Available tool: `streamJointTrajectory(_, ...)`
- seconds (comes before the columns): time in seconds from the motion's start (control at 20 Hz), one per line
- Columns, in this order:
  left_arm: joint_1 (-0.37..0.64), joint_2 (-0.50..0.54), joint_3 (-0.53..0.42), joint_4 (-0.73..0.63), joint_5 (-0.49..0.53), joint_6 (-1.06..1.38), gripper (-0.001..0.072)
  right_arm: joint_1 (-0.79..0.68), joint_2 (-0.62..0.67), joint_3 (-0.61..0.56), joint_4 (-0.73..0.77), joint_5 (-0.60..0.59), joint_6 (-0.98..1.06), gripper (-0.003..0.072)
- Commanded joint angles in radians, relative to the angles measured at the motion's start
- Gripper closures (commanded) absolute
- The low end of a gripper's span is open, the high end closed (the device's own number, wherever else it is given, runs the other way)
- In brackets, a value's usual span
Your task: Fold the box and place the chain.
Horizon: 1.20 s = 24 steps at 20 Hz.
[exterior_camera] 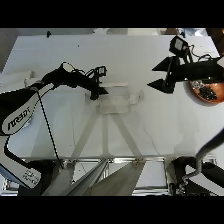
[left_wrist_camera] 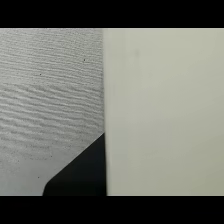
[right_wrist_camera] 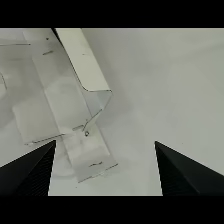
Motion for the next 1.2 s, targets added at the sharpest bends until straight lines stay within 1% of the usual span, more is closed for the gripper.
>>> streamJointTrajectory(0.0,-0.001,-0.001,0.0,0.001,0.0,0.0,0.0697,0.033,0.0,0.0,0.019,0.013,-0.023,-0.0002)
streamJointTrajectory(0.05,-0.001,-0.001,0.0,0.0,0.0,0.0,0.0697,0.032,0.0,0.0,0.023,0.026,-0.024,-0.0002)
streamJointTrajectory(0.15,-0.001,-0.001,0.0,0.001,0.0,0.0,0.0697,0.036,-0.008,0.0,0.026,0.014,-0.034,-0.0002)
streamJointTrajectory(0.25,0.0,-0.001,0.0,0.0,0.0,0.0,0.0697,0.037,-0.037,0.0,0.013,0.023,-0.124,-0.0002)
streamJointTrajectory(0.35,-0.001,-0.001,0.0,0.0,0.0,0.0,0.0697,0.057,-0.086,-0.003,-0.033,0.024,-0.188,-0.0002)
streamJointTrajectory(0.5,-0.001,-0.001,0.0,0.0,0.0,0.0,0.0697,0.121,-0.182,-0.003,-0.13,0.03,-0.208,-0.0002)
streamJointTrajectory(0.65,-0.001,-0.001,0.0,0.001,0.0,0.0,0.0697,0.163,-0.256,-0.011,-0.151,0.029,-0.27,-0.0002)
streamJointTrajectory(0.85,-0.001,-0.001,0.0,0.001,0.0,0.0,0.0697,0.167,-0.258,-0.117,-0.126,-0.027,-0.378,-0.0002)
streamJointTrajectory(1.05,-0.001,-0.001,0.0,0.0,0.0,0.0,0.0697,0.182,-0.259,-0.23,-0.08,-0.193,-0.451,-0.0002)
streamJointTrajectory(1.15,-0.001,-0.001,0.0,0.001,0.0,0.0,0.0697,0.182,-0.259,-0.261,-0.019,-0.235,-0.509,-0.0002)
